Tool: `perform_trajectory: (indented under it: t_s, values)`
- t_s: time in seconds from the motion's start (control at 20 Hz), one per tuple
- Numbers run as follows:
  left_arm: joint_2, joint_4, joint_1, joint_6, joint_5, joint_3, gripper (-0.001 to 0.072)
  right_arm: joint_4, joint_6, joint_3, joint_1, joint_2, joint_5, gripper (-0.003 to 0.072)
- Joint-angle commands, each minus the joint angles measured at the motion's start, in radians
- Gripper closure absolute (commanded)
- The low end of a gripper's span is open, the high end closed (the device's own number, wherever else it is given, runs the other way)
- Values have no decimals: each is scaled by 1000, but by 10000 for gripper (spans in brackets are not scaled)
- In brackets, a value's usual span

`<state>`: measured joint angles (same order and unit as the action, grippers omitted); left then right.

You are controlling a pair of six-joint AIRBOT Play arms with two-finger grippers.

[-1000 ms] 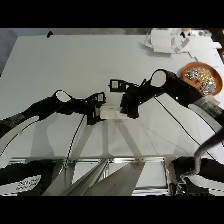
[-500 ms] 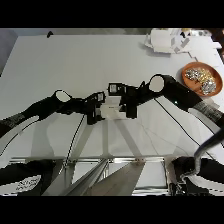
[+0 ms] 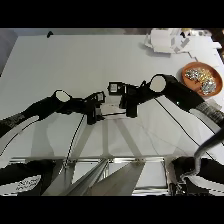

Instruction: Fold the box and place the chain.

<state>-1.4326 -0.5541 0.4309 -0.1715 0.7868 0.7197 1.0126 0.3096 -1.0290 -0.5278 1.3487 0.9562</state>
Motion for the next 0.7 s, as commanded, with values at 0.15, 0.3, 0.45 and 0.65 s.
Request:
perform_trajectory:
  t_s: [0.15,0.3,0.45,0.65]
  values:
    - [1,0,1,0,3,0,259,0,11,3,-1,-2,20,639]
    - [0,0,1,0,3,0,259,-9,11,29,-1,-2,-8,649]
    - [0,0,1,0,3,0,259,-49,11,32,-1,-1,-7,647]
    - [0,0,1,0,3,0,259,-65,11,32,-1,0,-3,624]
